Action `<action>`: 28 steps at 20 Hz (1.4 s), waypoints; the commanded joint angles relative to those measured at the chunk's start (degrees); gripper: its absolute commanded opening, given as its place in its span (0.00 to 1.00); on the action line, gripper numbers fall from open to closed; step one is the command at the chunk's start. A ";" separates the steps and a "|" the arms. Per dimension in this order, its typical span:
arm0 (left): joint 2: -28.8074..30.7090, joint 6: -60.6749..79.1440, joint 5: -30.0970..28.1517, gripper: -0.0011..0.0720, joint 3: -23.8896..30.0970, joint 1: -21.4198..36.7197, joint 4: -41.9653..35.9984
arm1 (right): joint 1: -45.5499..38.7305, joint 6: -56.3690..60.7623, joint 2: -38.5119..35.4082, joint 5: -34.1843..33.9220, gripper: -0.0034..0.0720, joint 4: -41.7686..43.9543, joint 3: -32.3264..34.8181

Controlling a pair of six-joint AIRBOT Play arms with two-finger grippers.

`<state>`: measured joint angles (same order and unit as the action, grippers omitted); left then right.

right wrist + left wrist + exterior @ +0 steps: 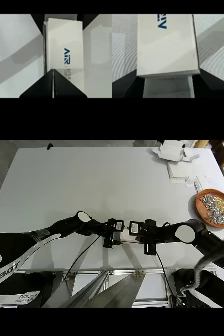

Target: Fold the box and place the chain.

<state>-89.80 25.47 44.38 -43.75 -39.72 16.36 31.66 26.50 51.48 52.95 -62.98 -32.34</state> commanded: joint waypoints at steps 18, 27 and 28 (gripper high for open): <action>0.04 -0.02 -0.02 0.44 -0.02 0.00 0.00 | 0.00 4.11 1.27 1.49 0.07 -2.38 0.04; 0.04 -0.02 0.00 0.44 -0.02 0.00 -0.02 | -18.16 45.77 -5.46 11.69 0.07 -26.01 0.09; 0.04 -0.02 0.00 0.44 -0.02 0.00 -0.02 | -21.75 45.75 -5.42 11.13 0.07 -25.99 0.11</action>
